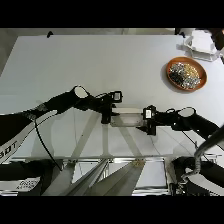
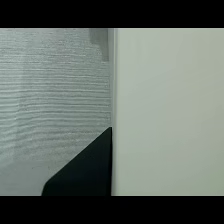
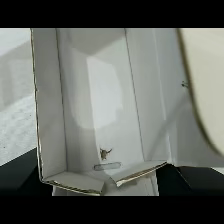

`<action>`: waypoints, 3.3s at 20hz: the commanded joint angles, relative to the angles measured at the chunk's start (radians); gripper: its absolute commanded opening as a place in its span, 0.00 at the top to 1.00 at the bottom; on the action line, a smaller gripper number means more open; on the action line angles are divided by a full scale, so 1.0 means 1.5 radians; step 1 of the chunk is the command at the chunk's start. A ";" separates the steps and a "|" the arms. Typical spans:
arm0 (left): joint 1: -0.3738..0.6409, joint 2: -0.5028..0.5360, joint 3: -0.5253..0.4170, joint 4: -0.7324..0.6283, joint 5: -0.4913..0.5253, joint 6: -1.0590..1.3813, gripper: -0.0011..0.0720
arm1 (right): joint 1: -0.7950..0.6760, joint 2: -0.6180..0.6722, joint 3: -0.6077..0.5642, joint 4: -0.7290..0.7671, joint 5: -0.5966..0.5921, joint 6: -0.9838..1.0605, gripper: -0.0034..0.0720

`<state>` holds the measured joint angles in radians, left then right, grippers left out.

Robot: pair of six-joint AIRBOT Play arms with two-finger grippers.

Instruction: Fold the box and place the chain.

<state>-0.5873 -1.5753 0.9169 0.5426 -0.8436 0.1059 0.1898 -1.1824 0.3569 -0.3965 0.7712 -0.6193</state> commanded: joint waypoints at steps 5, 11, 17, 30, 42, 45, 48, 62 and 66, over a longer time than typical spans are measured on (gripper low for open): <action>0.000 0.000 0.000 0.000 0.001 -0.001 0.97 | 0.010 -0.034 0.009 0.013 0.002 -0.012 0.26; 0.000 0.000 0.000 0.000 0.001 -0.001 0.97 | 0.010 -0.042 0.009 0.013 -0.004 -0.012 0.45; 0.000 0.000 0.000 0.000 0.001 0.000 0.97 | 0.010 -0.042 0.009 0.013 -0.006 -0.011 0.53; 0.000 0.000 0.000 0.000 0.001 -0.001 0.97 | 0.010 -0.042 0.009 0.010 -0.002 -0.011 0.53; 0.001 0.001 0.000 -0.003 -0.004 -0.001 0.93 | 0.010 -0.042 0.009 0.010 -0.002 -0.011 0.53; 0.004 0.010 0.000 0.004 -0.008 -0.010 0.12 | 0.010 -0.042 0.009 0.009 -0.002 -0.011 0.53; 0.019 0.043 0.000 0.040 -0.022 -0.055 0.11 | 0.010 -0.042 0.009 0.008 -0.002 -0.011 0.53; -0.032 0.166 -0.001 0.137 -0.266 -0.317 0.99 | 0.010 -0.042 0.009 0.008 -0.002 -0.011 0.53; -0.126 0.160 -0.001 0.137 -0.022 -0.350 0.99 | 0.010 -0.042 0.009 0.008 -0.002 -0.011 0.53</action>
<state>-0.6910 -1.3319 0.9154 0.7475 -1.1011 -0.3622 0.2054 -1.2465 0.3698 -0.3851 0.7677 -0.6365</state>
